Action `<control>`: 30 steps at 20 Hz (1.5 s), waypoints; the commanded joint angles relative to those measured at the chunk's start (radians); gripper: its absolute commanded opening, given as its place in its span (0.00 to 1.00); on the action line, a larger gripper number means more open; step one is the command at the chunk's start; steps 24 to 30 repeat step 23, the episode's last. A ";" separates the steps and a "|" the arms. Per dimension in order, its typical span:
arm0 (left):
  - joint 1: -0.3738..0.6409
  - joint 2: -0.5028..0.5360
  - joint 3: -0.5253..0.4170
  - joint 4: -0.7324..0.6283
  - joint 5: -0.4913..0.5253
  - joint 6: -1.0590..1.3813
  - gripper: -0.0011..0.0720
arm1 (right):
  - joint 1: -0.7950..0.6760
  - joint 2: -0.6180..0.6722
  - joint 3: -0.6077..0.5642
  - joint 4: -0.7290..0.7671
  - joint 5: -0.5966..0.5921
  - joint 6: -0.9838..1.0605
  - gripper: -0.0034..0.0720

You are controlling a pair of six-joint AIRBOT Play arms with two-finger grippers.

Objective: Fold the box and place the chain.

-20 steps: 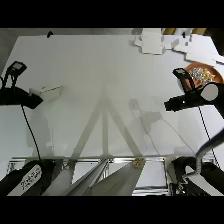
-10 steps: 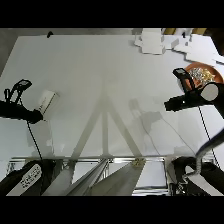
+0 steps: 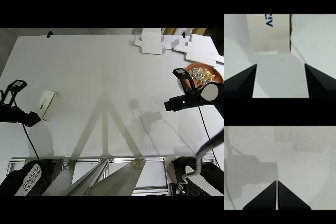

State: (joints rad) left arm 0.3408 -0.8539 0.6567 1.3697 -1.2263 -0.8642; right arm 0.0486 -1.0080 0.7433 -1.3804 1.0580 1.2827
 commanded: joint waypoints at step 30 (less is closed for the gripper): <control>-0.089 0.282 0.000 -0.079 -0.020 -0.001 0.88 | -0.001 0.000 0.000 0.000 0.000 0.000 0.07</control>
